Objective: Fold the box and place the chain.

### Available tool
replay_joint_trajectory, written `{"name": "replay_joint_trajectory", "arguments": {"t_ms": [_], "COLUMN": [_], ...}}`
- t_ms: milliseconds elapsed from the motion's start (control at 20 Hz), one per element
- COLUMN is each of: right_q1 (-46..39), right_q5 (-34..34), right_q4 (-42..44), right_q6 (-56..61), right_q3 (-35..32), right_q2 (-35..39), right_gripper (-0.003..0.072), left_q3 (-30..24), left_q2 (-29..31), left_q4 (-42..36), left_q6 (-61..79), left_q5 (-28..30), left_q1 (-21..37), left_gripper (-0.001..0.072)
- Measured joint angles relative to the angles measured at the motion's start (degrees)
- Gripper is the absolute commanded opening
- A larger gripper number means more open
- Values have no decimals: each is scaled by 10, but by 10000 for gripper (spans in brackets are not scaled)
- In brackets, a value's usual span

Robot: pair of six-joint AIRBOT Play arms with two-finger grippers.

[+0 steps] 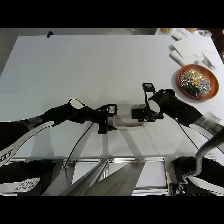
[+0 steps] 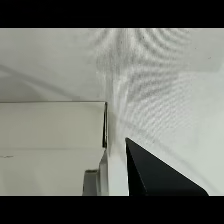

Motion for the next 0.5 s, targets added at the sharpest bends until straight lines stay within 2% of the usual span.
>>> {"name": "replay_joint_trajectory", "arguments": {"t_ms": [150,350,500], "right_q1": [0,-1,-35], "right_q5": [1,29,63], "right_q4": [-1,6,5], "right_q6": [-19,-108,-195], "right_q3": [0,19,72], "right_q2": [27,84,125], "right_gripper": [329,321,287], "left_q3": [0,0,0], "left_q2": [0,0,0], "left_q4": [0,0,0], "left_q6": [0,0,0], "left_q5": [0,0,0], "left_q1": [0,0,0], "left_gripper": [314,314,314]}}
